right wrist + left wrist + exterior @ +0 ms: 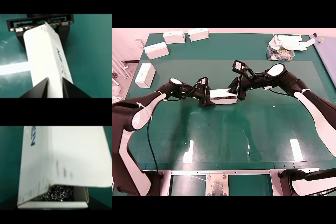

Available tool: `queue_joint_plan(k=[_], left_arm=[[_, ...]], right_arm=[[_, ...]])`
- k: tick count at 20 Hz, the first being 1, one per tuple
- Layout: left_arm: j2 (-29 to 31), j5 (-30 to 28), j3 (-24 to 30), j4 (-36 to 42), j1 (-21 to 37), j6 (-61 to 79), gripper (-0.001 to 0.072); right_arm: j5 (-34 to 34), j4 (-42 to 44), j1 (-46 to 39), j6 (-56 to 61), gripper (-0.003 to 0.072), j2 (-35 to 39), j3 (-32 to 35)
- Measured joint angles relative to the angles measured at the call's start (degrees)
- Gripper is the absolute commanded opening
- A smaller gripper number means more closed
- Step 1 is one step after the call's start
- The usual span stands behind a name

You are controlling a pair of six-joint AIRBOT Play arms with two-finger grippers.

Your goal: Fold the box and place the chain.

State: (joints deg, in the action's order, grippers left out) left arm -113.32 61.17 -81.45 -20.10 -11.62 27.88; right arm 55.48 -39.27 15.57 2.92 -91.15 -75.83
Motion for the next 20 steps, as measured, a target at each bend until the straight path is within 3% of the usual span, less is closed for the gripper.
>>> queue_joint_plan(k=[20], left_arm=[[0.00,-0.04,0.00,-0.04,0.04,0.00,0.0249]], right_arm=[[-1.33,-0.07,0.00,-0.33,0.0223,-2.67,-0.37]])
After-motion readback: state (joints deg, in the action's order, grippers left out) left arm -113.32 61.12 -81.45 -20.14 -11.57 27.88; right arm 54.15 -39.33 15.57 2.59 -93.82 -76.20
